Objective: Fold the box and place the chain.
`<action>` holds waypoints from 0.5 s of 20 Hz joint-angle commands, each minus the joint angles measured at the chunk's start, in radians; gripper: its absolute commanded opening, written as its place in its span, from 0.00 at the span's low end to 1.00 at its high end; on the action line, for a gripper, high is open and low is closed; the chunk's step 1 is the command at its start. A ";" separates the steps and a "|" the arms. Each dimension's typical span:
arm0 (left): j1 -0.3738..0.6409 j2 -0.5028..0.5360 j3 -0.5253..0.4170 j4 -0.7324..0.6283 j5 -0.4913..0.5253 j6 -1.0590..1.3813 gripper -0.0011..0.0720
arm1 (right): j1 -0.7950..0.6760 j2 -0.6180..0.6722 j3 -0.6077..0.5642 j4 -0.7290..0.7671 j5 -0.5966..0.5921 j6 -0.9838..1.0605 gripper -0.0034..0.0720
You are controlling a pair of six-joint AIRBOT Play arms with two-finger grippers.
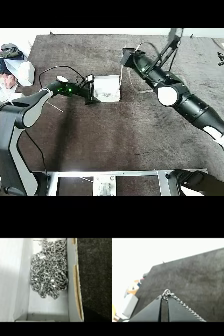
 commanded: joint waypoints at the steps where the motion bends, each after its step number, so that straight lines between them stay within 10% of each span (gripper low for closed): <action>1: 0.000 -0.001 0.000 0.000 0.000 0.000 0.50 | 0.035 -0.070 0.002 0.002 -0.012 0.039 0.03; 10: 0.000 -0.001 0.000 0.000 0.000 0.000 0.50 | -0.026 -0.213 0.002 -0.051 0.200 0.014 0.22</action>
